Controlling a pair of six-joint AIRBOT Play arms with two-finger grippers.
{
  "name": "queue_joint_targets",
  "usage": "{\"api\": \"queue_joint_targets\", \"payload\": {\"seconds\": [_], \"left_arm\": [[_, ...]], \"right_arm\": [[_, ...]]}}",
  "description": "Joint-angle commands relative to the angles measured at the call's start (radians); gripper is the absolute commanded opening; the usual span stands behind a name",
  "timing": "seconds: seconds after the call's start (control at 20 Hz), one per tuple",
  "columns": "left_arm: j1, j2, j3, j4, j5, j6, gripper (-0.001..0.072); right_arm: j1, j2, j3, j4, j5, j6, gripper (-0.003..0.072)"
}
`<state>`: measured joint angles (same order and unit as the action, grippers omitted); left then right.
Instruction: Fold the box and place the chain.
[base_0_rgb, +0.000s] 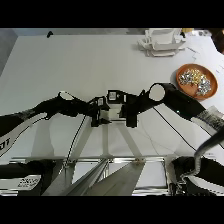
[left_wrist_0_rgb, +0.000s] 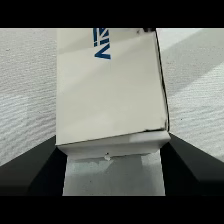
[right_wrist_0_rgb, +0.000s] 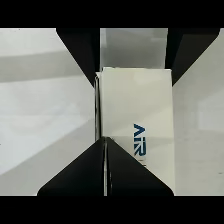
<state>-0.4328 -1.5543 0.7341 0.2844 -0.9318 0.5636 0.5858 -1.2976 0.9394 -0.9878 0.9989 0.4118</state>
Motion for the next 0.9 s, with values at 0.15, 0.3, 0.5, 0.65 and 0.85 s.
{"api": "queue_joint_targets", "payload": {"seconds": [0.15,0.3,0.5,0.65,0.85], "left_arm": [[0.001,0.001,0.0,0.0,0.0,0.0,0.0141],[0.001,0.001,0.0,0.0,0.0,0.0,0.0141],[0.001,0.001,0.0,0.0,0.0,0.0,0.0141],[0.001,0.001,0.0,0.0,0.0,0.0,0.0141],[0.001,0.001,0.0,0.0,0.0,0.0,0.0141]], "right_arm": [[0.0,-0.041,0.0,-0.007,0.012,0.007,0.0023],[0.0,-0.087,0.0,-0.006,0.019,0.019,0.0023],[0.0,-0.097,-0.001,-0.008,0.033,0.028,0.0023],[0.0,-0.099,-0.001,-0.011,0.031,0.028,0.0023],[0.0,-0.089,0.0,-0.009,0.031,0.037,0.0023]]}}
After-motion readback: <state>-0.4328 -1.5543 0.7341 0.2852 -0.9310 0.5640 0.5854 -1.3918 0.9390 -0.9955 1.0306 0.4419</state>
